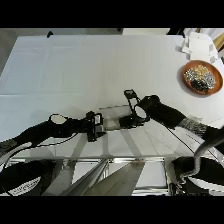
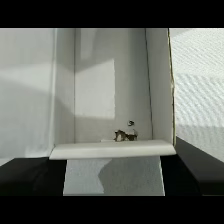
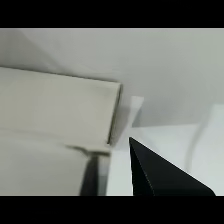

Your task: Fold the box and place the chain.

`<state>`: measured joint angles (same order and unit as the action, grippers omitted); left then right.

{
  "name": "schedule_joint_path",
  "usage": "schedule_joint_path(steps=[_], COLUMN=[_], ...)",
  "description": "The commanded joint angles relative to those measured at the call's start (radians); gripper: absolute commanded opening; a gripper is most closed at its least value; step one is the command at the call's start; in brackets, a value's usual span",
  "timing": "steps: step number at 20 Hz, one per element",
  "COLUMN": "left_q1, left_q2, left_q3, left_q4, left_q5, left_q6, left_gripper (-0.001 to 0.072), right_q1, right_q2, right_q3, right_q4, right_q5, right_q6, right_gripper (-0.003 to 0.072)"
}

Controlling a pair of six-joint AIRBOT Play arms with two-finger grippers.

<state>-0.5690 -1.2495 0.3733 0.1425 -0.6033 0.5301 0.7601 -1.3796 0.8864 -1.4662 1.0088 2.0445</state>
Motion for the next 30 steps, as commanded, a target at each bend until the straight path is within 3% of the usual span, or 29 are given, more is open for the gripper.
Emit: schedule_joint_path(steps=[1, 12, 16, 17, 20, 22, 24, 25, 30], left_q1=[0.0, 0.0, 0.0, 0.0, 0.0, 0.0, 0.0, 0.0, 0.0], left_q2=[0.0, 0.0, 0.0, 0.0, 0.0, 0.0, 0.0, 0.0, 0.0], left_q3=[0.0, 0.0, 0.0, 0.0, 0.0, 0.0, 0.0, 0.0, 0.0], left_q4=[0.0, 0.0, 0.0, 0.0, 0.0, 0.0, 0.0, 0.0, 0.0], left_q5=[0.001, 0.0, 0.0, 0.0, 0.0, 0.0, 0.0, 0.0, 0.0], left_q6=[0.001, 0.001, 0.001, 0.001, 0.001, 0.001, 0.001, 0.001, 0.001], left_gripper=[0.0068, 0.0068, 0.0068, 0.0068, 0.0068, 0.0068, 0.0068, 0.0068, 0.0068], right_q1=[-0.001, 0.032, 0.038, 0.038, 0.038, 0.038, 0.038, 0.037, 0.033], right_q2=[-0.005, -0.074, -0.092, -0.092, -0.092, -0.091, -0.082, -0.072, 0.05], right_q3=[0.064, 0.069, 0.069, 0.069, 0.069, 0.069, 0.069, 0.069, 0.069], right_q4=[-0.13, -0.112, -0.095, -0.096, -0.093, -0.081, -0.082, -0.083, -0.127], right_q5=[0.084, 0.097, 0.096, 0.096, 0.097, 0.095, 0.1, 0.106, 0.145], right_q6=[0.047, 0.124, 0.124, 0.124, 0.124, 0.121, 0.12, 0.106, 0.004], right_gripper=[0.0325, 0.0283, 0.0138, 0.0032, 0.001, 0.0033, 0.0297, 0.0336, 0.0337])
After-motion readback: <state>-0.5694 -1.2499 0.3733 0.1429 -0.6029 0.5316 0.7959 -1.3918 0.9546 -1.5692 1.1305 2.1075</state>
